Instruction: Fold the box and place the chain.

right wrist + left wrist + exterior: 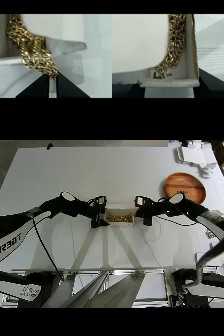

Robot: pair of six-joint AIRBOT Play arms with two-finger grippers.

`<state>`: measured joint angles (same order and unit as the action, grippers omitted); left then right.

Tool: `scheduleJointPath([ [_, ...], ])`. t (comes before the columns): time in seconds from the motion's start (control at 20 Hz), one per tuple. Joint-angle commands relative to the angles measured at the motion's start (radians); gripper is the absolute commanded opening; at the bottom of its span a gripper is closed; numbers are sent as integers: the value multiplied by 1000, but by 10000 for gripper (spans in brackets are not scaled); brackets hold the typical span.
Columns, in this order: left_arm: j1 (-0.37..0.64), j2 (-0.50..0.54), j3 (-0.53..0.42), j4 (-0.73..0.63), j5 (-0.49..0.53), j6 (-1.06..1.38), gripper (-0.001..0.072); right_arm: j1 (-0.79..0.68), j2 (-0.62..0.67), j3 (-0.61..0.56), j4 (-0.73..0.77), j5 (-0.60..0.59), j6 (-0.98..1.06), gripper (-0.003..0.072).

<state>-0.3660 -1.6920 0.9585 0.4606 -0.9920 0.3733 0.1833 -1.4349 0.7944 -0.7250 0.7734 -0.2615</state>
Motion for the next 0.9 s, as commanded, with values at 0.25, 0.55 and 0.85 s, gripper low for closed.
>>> scheduleJointPath([
  [0.25,0,-1,0,0,0,0,77,0,234,6,-105,133,188,15],
  [0.55,0,-1,0,1,0,0,77,112,288,109,-23,195,268,15],
  [0.85,0,-1,0,0,0,0,77,225,259,148,-23,63,352,16],
])
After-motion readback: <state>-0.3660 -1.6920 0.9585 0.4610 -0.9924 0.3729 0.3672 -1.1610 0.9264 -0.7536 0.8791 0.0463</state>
